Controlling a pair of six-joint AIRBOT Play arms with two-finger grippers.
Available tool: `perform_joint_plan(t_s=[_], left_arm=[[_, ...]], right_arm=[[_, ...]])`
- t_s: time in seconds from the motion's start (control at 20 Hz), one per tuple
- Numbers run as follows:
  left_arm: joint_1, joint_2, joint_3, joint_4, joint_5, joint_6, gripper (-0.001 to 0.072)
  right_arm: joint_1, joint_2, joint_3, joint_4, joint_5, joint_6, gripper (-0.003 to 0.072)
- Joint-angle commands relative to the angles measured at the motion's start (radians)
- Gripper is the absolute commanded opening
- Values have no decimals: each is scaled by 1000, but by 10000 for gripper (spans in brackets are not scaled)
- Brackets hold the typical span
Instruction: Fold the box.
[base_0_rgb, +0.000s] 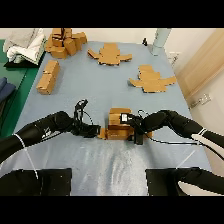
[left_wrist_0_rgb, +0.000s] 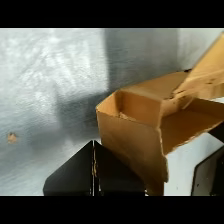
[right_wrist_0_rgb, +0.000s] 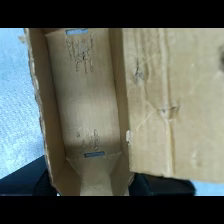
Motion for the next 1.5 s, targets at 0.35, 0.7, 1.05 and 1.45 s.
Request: perform_joint_plan(t_s=[0.35, 0.7, 1.05, 1.45], left_arm=[[0, -1, 92, -18, -23, 34, 461], [0, -1, 92, -153, -22, 188, 463], [-10, -33, 93, -134, -31, 146, 464], [-186, -100, 282, 388, -106, -374, 464]], right_arm=[[0, 0, 0, 0, 0, 0, 519], [0, 0, 0, 0, 0, 0, 518], [0, 0, 0, 0, 0, 0, 518], [0, 0, 0, 0, 0, 0, 518]])
